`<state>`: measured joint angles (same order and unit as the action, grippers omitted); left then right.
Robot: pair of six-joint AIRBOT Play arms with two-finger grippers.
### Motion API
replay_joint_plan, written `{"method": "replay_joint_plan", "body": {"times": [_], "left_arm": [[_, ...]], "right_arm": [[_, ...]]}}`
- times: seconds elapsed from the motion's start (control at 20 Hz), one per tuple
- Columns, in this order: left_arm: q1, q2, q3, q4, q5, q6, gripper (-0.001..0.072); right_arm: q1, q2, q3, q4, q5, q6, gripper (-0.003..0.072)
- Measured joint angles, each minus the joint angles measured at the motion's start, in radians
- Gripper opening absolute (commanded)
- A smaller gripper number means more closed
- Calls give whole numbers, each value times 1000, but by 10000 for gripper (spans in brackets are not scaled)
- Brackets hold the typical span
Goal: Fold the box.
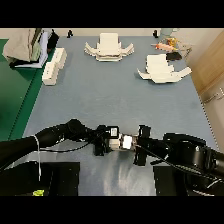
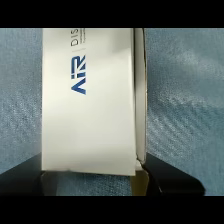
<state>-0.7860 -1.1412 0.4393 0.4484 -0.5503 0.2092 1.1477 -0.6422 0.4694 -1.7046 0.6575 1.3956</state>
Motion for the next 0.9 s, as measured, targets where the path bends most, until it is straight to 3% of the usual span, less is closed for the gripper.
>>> {"method": "replay_joint_plan", "body": {"times": [0.4, 0.6, 0.9], "left_arm": [[0, 0, 0, 0, 0, 0, 517], [0, 0, 0, 0, 0, 0, 517], [0, 0, 0, 0, 0, 0, 517]], "right_arm": [[-28, 11, -224, 3, -502, 477, 7], [-32, 11, -293, 3, -596, 545, 7], [-33, 5, -338, 14, -632, 572, 7]]}}
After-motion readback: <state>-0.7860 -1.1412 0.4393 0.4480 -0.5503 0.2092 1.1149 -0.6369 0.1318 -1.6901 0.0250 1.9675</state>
